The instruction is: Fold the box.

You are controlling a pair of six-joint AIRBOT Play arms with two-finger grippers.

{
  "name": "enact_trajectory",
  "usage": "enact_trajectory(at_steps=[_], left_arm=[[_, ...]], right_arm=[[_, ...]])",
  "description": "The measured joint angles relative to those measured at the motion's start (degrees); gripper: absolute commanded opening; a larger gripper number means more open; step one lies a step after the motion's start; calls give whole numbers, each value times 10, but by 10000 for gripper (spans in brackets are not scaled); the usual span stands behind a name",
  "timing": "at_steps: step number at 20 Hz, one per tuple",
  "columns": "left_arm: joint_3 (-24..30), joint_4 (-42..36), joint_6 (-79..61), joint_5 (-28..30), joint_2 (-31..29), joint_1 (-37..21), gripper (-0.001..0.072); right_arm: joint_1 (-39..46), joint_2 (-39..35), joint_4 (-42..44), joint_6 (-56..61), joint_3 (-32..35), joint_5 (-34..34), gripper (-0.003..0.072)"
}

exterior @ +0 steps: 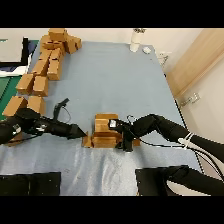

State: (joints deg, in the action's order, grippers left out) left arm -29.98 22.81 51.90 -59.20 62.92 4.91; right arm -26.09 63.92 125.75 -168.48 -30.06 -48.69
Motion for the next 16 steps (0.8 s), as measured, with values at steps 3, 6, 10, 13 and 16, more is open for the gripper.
enact_trajectory(at_steps=[3,6,10,13,16], left_arm=[[-2,62,57,-7,-16,-59,9],[0,97,96,-7,-24,-87,9],[21,121,123,16,-27,-72,9],[39,133,141,42,-28,-60,9],[50,145,158,54,-28,-52,9]], right_arm=[[0,0,0,0,0,0,579],[0,0,0,0,0,0,579],[0,0,0,0,0,0,579],[0,0,0,0,0,0,579],[0,0,0,0,0,0,579]])
